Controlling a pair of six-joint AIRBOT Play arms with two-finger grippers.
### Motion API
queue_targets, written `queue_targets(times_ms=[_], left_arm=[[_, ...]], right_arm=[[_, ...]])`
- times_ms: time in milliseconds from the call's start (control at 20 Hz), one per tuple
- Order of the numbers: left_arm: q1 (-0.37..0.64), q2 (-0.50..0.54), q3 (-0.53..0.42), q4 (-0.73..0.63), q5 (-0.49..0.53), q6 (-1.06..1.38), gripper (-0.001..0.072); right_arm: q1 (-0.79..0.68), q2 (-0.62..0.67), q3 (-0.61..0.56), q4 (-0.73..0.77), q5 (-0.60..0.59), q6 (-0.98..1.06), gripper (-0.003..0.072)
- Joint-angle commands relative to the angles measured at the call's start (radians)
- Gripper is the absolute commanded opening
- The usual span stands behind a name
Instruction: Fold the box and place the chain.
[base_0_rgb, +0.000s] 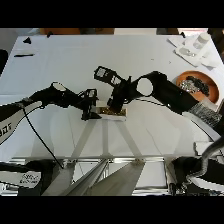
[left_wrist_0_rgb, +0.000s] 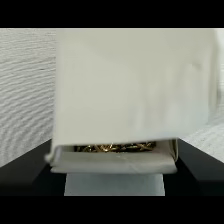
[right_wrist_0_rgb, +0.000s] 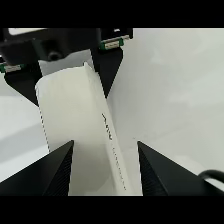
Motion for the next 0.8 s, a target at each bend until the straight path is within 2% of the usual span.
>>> queue_targets(times_ms=[0,200,750], left_arm=[[0.000,0.000,0.000,0.000,0.000,0.000,0.0318],[0.000,0.000,0.000,0.000,0.000,0.000,0.0318],[0.000,0.000,0.000,0.000,0.000,0.000,0.0318]], right_arm=[[0.006,0.003,-0.040,-0.019,-0.039,-0.023,0.0451],[0.006,0.003,-0.087,-0.020,-0.070,-0.022,0.0450],[0.087,0.028,-0.096,-0.018,-0.078,-0.127,0.0451]])
